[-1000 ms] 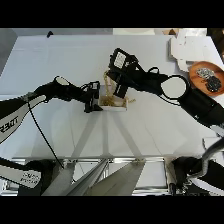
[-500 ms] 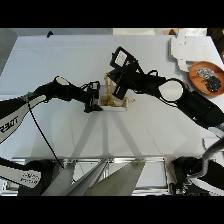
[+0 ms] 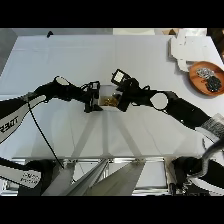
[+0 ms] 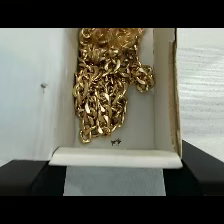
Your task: Fold the box and place the chain.
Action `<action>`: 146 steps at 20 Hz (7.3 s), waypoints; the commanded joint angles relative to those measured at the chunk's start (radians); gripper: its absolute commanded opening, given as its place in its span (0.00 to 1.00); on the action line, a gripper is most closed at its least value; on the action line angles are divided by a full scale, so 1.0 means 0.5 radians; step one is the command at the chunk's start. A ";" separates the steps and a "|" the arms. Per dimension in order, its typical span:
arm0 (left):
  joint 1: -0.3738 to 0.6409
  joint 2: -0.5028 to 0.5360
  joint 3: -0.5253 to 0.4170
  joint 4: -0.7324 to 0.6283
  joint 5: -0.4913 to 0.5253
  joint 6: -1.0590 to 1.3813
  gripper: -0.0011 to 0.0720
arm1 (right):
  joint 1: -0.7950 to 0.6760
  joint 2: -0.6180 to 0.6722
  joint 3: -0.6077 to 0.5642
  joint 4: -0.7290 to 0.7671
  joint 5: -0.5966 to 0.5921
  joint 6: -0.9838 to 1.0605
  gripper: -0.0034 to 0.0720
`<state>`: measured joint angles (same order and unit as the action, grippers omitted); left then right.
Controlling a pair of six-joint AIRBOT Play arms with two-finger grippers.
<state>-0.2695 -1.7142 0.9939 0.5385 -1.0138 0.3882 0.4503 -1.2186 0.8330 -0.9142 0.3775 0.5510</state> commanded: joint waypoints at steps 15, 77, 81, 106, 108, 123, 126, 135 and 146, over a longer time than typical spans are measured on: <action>0.000 -0.001 0.002 0.001 0.001 0.000 0.48 | -0.900 0.212 -0.084 -0.101 0.591 -0.440 0.65; -0.001 -0.001 0.002 0.001 0.001 0.000 0.48 | -0.155 0.073 -0.031 0.703 0.079 -1.154 0.52; 0.000 -0.001 0.002 0.001 0.001 0.000 0.48 | -0.195 0.050 0.333 0.475 0.421 -0.648 0.34; 0.000 -0.001 0.002 0.001 0.000 0.000 0.48 | -0.134 -0.891 1.234 -0.369 1.718 0.188 0.45; -0.001 -0.001 0.001 0.001 0.001 0.000 0.48 | -0.100 -0.859 1.234 -0.449 1.608 0.188 0.51; 0.000 -0.001 0.002 0.001 0.001 0.000 0.48 | 0.107 -0.658 0.953 -0.744 0.949 0.304 0.48; -0.001 -0.001 0.002 0.001 0.001 0.000 0.48 | 0.135 -0.566 0.905 -0.736 0.931 0.300 0.48; 0.000 -0.001 0.002 0.001 0.001 0.000 0.48 | 0.148 -0.443 0.484 -0.739 0.507 0.294 0.59; -0.001 -0.001 0.002 0.001 0.000 0.000 0.48 | 0.220 -0.371 0.472 -0.737 0.468 0.294 0.60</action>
<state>-0.2695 -1.7142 0.9943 0.5392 -1.0134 0.3885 0.5499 -1.4117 1.0737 -1.2842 0.6136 0.6979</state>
